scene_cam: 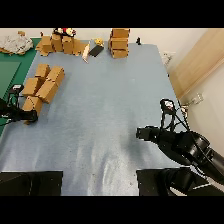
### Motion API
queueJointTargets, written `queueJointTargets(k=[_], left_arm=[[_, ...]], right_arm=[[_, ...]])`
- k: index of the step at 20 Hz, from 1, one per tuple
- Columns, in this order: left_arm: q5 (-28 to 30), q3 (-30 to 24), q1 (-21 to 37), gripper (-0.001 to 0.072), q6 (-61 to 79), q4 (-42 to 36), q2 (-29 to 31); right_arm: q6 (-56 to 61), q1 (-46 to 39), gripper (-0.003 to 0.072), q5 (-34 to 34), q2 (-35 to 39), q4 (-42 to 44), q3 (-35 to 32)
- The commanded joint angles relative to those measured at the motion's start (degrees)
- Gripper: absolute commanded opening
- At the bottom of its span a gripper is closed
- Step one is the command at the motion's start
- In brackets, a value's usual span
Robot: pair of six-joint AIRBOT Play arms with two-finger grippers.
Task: Fold the box.
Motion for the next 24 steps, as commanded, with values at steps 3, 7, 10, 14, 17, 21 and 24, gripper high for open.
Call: queueJointTargets(k=[3,7,10,14,17,21,24], left_arm=[[-12.8,5.5,0.0,0.0694,-4.8,6.3,0.3],[-21.2,12.4,0.0,0.0694,-7.8,9.0,4.0],[-26.9,16.7,-1.9,0.0694,-10.5,7.2,10.0],[-28.2,17.0,-12.8,0.0011,-5.4,-5.9,16.0],[-25.9,17.0,-25.3,0.0011,-6.8,-8.7,13.7],[-20.9,17.0,-37.4,0.0011,-13.9,-9.2,5.3],[-20.4,17.0,-41.4,0.0011,-14.9,-12.3,-2.0]], right_arm=[[0.0,0.0,0.0006,0.0,0.0,0.1,0.1],[0.0,0.0,0.0006,0.0,0.0,1.1,0.1],[-1.0,0.0,0.0006,0.4,0.0,4.2,0.1],[-3.8,-1.1,0.0006,4.9,-4.4,7.7,1.1],[-13.6,-4.5,0.0005,4.9,-14.3,12.1,6.7],[-26.8,-7.6,0.0006,3.6,-28.8,21.2,18.1],[-30.1,-7.6,0.0006,0.9,-37.2,22.9,26.0]])
